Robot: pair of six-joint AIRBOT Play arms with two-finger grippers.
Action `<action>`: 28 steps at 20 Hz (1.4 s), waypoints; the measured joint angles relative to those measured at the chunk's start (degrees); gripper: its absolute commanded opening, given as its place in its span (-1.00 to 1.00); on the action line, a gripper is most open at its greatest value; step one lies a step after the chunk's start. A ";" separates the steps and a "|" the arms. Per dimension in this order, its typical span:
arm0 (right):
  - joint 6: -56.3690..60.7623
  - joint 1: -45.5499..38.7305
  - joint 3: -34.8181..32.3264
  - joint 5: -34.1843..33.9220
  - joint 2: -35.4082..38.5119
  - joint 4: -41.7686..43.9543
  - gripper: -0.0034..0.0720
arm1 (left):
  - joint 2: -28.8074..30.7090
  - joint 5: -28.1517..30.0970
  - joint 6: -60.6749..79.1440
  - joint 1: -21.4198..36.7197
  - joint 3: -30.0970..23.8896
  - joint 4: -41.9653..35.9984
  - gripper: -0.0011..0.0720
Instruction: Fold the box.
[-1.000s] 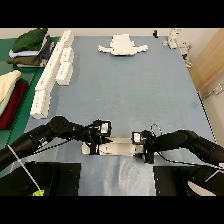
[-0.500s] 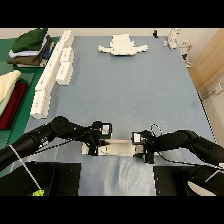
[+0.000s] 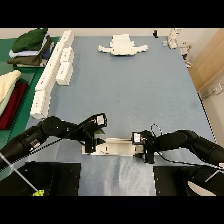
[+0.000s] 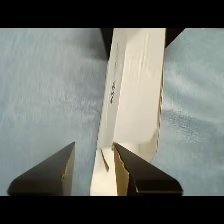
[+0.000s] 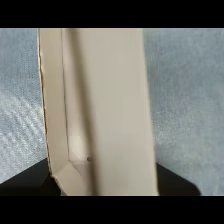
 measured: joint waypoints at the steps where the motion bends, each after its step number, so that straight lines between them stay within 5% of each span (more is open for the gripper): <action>1: 0.00 0.02 0.00 0.00 0.00 0.00 0.43 | 1.88 -3.13 -5.92 0.76 0.02 3.85 -0.51; 2: 0.00 0.00 0.00 0.00 0.00 0.00 0.43 | 3.58 -5.90 -11.04 1.31 0.02 6.51 -0.94; 5: 0.00 0.00 0.00 0.00 0.00 0.00 0.42 | 7.32 -15.15 -24.20 1.38 0.02 8.11 -0.94; 8: 0.02 0.02 0.00 0.00 0.00 0.00 0.43 | 7.34 -17.51 -33.68 -1.70 0.00 -1.05 -0.94; 13: 0.02 0.00 0.00 0.00 0.00 0.02 0.43 | -0.57 -6.75 -42.01 -6.69 0.94 -17.22 -0.94; 18: 0.04 0.00 0.00 0.00 0.00 0.02 0.43 | -9.60 4.26 -44.46 -3.63 4.07 -22.77 -0.94; 28: 0.17 0.00 0.00 0.00 0.02 0.02 0.43 | -23.87 7.91 -52.33 -2.27 5.25 -23.39 -0.94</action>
